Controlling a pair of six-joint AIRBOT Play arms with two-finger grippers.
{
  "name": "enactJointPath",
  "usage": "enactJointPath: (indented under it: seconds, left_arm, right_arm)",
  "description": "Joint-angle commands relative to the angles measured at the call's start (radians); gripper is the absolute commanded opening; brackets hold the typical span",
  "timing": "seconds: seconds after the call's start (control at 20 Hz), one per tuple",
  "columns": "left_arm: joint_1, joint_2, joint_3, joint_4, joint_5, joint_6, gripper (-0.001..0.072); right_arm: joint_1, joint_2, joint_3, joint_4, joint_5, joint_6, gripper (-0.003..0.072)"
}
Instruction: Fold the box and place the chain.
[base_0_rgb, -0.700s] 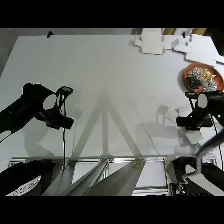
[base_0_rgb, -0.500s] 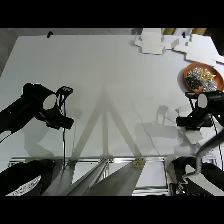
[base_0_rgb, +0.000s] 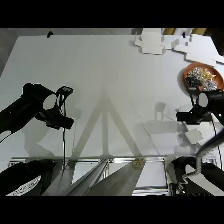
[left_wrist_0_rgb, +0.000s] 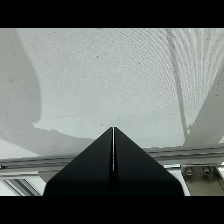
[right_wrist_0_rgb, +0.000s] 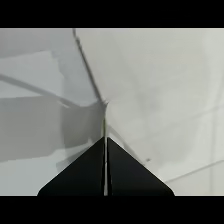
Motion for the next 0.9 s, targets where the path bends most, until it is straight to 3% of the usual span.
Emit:
enactJointPath:
  seconds: [0.0,0.35,0.6,0.65,0.7,0.75,0.85]
  left_arm:
    - [0.000,0.000,0.000,0.000,0.000,0.000,0.0011]
    - [0.000,0.000,0.000,0.000,0.000,0.000,0.0011]
    - [0.000,0.000,0.000,0.000,0.000,0.000,0.0011]
    - [0.000,0.000,0.000,0.000,0.000,0.000,0.0011]
    - [0.000,0.000,0.000,0.000,0.000,0.000,0.0011]
    - [0.000,0.000,0.000,0.000,0.000,0.000,0.0011]
    - [0.000,0.000,0.000,0.000,0.000,0.000,0.0011]
  right_arm:
    - [0.000,0.005,0.061,-0.106,-0.035,-0.113,0.0017]
    - [-0.031,0.003,0.083,-0.288,-0.114,-0.229,0.0016]
    - [-0.267,0.002,0.083,-0.293,-0.125,-0.214,0.0018]
    - [-0.327,0.002,0.083,-0.290,-0.132,-0.215,0.0099]
    - [-0.378,0.002,0.083,-0.289,-0.140,-0.219,0.0350]
    - [-0.426,0.001,0.083,-0.289,-0.156,-0.219,0.0537]
    - [-0.510,-0.001,0.083,-0.290,-0.183,-0.219,0.0544]
